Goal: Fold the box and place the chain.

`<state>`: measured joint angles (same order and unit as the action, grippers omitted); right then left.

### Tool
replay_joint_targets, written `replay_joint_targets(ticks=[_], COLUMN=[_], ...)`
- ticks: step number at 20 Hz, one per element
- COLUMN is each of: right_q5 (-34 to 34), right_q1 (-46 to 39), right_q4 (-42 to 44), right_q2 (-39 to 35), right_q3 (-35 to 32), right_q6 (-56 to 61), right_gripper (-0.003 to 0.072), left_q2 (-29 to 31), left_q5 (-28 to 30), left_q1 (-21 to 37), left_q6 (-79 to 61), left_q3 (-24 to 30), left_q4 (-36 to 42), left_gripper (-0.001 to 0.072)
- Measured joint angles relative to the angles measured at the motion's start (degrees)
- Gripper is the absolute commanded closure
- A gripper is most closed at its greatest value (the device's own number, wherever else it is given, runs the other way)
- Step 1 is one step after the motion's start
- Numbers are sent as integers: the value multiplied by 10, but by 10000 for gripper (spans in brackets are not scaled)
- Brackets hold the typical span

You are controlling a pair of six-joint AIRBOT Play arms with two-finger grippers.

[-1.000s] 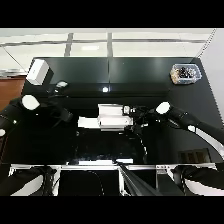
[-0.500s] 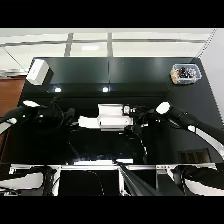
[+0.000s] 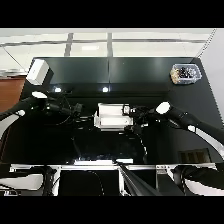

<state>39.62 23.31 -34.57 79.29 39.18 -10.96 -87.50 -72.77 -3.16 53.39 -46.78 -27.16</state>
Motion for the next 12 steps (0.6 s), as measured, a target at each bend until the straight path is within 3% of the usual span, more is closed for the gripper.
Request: replay_joint_targets(ticks=[4, 5, 12], right_q5=[0, 0, 1], right_q1=[0, 0, 0], right_q4=[0, 0, 0], right_q2=[0, 0, 0], right_q3=[0, 0, 0], right_q6=[0, 0, 0], right_gripper=[558, 558, 558], left_q2=[-1, -1, -1], left_q5=[2, 5, 36], left_q1=[-66, -85, -196], left_q6=[83, 113, 299], left_q3=[-65, -82, -148], left_q4=[-70, -94, -238], left_gripper=[238, 316, 364])
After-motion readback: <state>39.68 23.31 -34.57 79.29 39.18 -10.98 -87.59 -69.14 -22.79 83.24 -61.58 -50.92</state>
